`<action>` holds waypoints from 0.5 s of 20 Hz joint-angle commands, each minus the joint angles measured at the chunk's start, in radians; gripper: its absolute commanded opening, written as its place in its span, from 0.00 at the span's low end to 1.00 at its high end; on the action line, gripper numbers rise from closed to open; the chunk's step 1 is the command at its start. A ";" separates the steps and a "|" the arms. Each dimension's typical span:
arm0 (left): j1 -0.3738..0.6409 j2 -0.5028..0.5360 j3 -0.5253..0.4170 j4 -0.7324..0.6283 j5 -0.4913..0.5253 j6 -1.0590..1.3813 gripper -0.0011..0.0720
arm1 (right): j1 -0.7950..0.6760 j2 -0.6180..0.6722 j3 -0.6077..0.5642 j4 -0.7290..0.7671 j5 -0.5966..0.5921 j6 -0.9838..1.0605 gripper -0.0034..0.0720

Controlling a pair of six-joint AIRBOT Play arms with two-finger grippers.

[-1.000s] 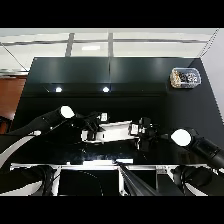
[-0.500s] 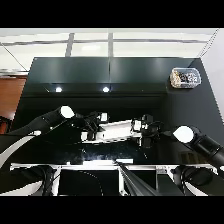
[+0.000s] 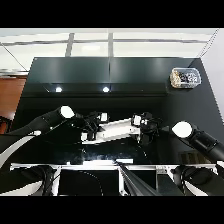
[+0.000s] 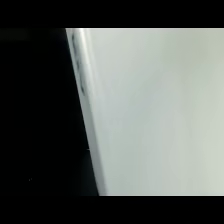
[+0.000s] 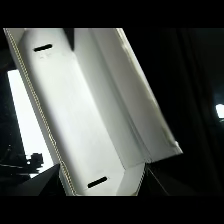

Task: Fold the box and place the chain.

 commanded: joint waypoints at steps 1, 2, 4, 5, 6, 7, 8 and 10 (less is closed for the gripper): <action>0.000 0.000 0.000 0.000 -0.001 0.000 0.05 | -0.042 -0.004 0.014 0.021 0.044 -0.055 0.85; 0.000 0.000 0.000 0.000 -0.001 0.000 0.05 | -0.048 -0.004 0.018 0.034 0.056 -0.070 0.85; 0.000 0.000 0.000 0.000 0.000 0.000 0.05 | -0.051 -0.004 0.019 0.057 0.054 -0.087 0.85; 0.000 0.000 0.000 0.000 -0.001 0.000 0.05 | -0.051 -0.005 0.019 0.064 0.055 -0.093 0.85; 0.000 0.000 0.000 0.000 0.000 0.000 0.05 | -0.051 -0.005 0.019 0.073 0.054 -0.100 0.85; 0.000 0.000 0.000 0.000 0.000 0.000 0.05 | -0.051 -0.007 0.019 0.091 0.053 -0.112 0.85; 0.000 0.000 0.000 0.000 0.000 0.000 0.05 | -0.051 -0.012 0.019 0.101 0.047 -0.117 0.85; 0.000 0.000 0.000 0.000 0.000 0.000 0.05 | -0.054 -0.030 0.019 0.120 0.047 -0.137 0.85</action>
